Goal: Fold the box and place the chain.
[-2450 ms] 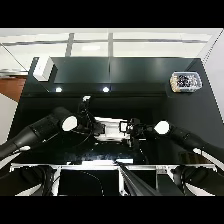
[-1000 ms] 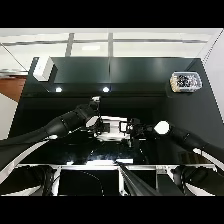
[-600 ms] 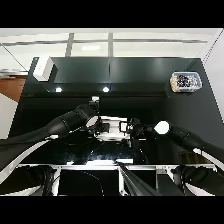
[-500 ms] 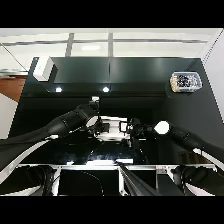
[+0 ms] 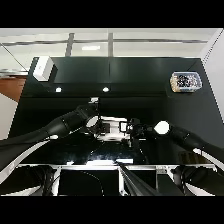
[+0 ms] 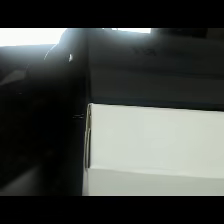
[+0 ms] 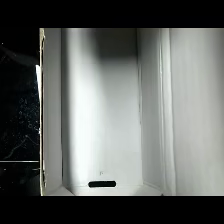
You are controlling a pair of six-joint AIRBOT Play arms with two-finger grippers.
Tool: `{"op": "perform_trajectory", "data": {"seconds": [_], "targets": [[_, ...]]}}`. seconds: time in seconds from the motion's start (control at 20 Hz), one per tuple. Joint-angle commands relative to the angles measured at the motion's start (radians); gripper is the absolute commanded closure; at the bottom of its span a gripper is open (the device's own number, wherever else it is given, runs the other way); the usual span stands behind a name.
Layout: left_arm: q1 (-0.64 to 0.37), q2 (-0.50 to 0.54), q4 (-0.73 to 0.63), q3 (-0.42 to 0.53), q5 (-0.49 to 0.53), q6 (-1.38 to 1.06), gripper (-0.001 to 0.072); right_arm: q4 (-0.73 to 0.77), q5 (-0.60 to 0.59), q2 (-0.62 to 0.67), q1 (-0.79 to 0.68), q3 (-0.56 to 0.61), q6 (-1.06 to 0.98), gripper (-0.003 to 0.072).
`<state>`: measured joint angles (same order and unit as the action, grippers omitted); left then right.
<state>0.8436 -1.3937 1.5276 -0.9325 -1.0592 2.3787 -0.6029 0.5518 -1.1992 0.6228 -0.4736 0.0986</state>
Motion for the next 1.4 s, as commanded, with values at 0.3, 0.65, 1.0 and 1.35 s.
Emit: {"op": "perform_trajectory", "data": {"seconds": [0.3,0.65,1.0,1.35], "targets": [[-0.001,0.001,0.001,0.0,0.006,0.007,0.0677,0.001,0.001,-0.001,0.001,0.0,0.0,0.0208],[-0.001,0.001,0.002,-0.001,0.003,0.005,0.0678,-0.039,0.016,0.048,0.0,0.0,-0.05,-0.0032],[-0.001,0.001,0.002,-0.001,-0.001,-0.027,0.0678,-0.339,0.121,0.159,-0.012,0.0,-0.211,-0.0023],[-0.001,0.001,0.0,-0.001,-0.007,-0.05,0.0678,-0.233,0.111,0.153,-0.012,0.0,-0.162,0.0247]]}}
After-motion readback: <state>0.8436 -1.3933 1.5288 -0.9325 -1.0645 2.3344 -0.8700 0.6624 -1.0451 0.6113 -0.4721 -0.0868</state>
